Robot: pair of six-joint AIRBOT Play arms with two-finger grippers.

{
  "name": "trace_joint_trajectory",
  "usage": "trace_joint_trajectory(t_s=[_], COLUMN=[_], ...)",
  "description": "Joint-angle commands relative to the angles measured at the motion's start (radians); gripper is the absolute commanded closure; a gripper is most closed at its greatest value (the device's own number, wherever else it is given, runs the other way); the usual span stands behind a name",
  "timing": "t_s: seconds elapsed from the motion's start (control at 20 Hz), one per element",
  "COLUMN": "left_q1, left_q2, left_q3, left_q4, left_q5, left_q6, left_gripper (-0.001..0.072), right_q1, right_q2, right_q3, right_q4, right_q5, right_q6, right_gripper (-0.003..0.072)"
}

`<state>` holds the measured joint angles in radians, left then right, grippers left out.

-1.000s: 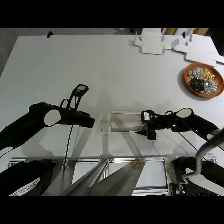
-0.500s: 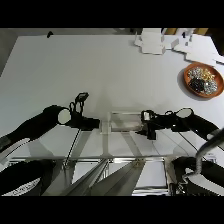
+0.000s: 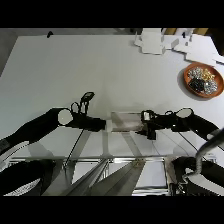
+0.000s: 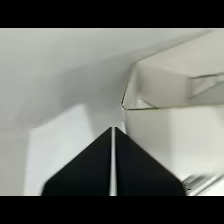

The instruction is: Fold the box and place the chain.

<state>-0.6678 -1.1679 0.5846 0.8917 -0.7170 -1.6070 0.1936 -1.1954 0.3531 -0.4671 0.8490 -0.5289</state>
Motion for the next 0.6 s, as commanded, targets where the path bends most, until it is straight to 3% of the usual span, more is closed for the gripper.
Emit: trace_joint_trajectory(t_s=[0.0,0.1,0.55], left_q1=[-0.013,-0.026,-0.026], left_q2=[0.023,0.023,0.023], left_q3=[0.000,0.000,0.012], left_q4=[-0.067,-0.087,-0.098], left_q5=[0.014,0.039,0.051], left_q6=[0.105,0.126,0.172], left_gripper=[0.0537,0.0434,0.0435], right_q1=[0.000,0.000,0.000], right_q2=[0.001,0.001,0.001], right_q3=[0.000,0.000,0.000], right_q4=[0.000,0.000,0.000], right_q5=[0.000,0.000,0.000], right_q6=[0.000,0.000,0.000], right_gripper=[0.0255,0.0255,0.0255])
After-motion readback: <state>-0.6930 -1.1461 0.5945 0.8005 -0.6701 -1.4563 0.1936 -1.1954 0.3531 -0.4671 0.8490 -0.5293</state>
